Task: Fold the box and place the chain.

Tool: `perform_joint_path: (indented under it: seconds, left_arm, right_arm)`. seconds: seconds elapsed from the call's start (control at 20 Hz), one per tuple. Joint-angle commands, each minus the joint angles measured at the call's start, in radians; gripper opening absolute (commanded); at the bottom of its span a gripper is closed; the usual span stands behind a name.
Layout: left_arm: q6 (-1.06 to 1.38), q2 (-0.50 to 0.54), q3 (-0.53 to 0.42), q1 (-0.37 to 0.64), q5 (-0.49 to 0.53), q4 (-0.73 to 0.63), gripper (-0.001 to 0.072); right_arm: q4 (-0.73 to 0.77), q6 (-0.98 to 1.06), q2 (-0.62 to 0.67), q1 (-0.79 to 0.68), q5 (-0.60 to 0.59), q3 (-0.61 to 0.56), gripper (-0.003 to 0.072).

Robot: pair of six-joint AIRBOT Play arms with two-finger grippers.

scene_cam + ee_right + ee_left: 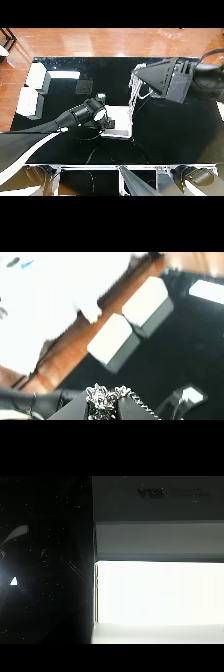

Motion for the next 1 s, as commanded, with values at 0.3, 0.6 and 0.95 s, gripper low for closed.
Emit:
perform_joint_path:
  seconds: [0.3, 0.6, 0.95]
  left_arm:
    - [0.000, 0.000, 0.000, 0.000, 0.001, 0.000, 0.0020]
    - [0.000, 0.000, 0.000, -0.001, 0.005, 0.000, 0.0020]
    - [0.000, 0.000, 0.000, -0.001, 0.011, 0.000, 0.0020]
  right_arm:
    - [-0.063, 0.019, -0.003, 0.001, 0.024, 0.018, 0.0020]
    - [-0.074, 0.026, -0.028, 0.002, 0.075, 0.017, 0.0020]
    - [-0.034, 0.027, -0.077, 0.019, 0.107, 0.010, 0.0020]
